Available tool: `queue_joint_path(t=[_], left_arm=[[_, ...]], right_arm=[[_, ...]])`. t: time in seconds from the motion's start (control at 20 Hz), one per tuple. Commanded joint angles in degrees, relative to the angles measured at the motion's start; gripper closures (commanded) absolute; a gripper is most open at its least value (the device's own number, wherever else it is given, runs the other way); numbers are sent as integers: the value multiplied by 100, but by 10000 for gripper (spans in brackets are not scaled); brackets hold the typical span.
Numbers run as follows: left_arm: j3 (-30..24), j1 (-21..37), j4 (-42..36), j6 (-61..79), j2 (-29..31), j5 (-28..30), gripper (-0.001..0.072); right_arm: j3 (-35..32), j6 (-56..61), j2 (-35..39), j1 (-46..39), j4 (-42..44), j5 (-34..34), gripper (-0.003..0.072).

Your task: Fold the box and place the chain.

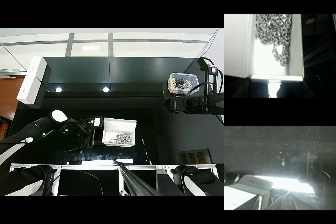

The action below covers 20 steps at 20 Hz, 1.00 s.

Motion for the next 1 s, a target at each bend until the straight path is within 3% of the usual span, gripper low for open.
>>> queue_joint_path(t=[0.0,0.45,0.5,0.55,0.6,0.65,0.75,0.8,0.95], left_arm=[[4,-35,-260,98,-4,-2,1],[0,-243,-153,87,-15,127,26],[0,-243,-153,85,-15,129,58],[0,-243,-153,85,-15,129,170],[0,-243,-153,85,-15,131,234],[0,-243,-153,85,-15,133,238],[0,-243,-151,85,-15,131,319],[0,-243,-153,85,-15,131,318],[0,-243,-153,85,-15,131,314]], right_arm=[[-2,0,0,0,0,-2,225],[-2,-2,0,0,-2,0,225],[-2,-2,0,0,-2,0,225],[-2,-7,0,0,-2,0,225],[-2,-28,0,7,0,2,225],[-2,-68,-11,48,-9,-2,225],[-4,-208,-136,210,-24,-13,221],[-2,-341,-256,339,-15,-35,-20],[-2,-1099,-765,935,-11,-376,-34]])
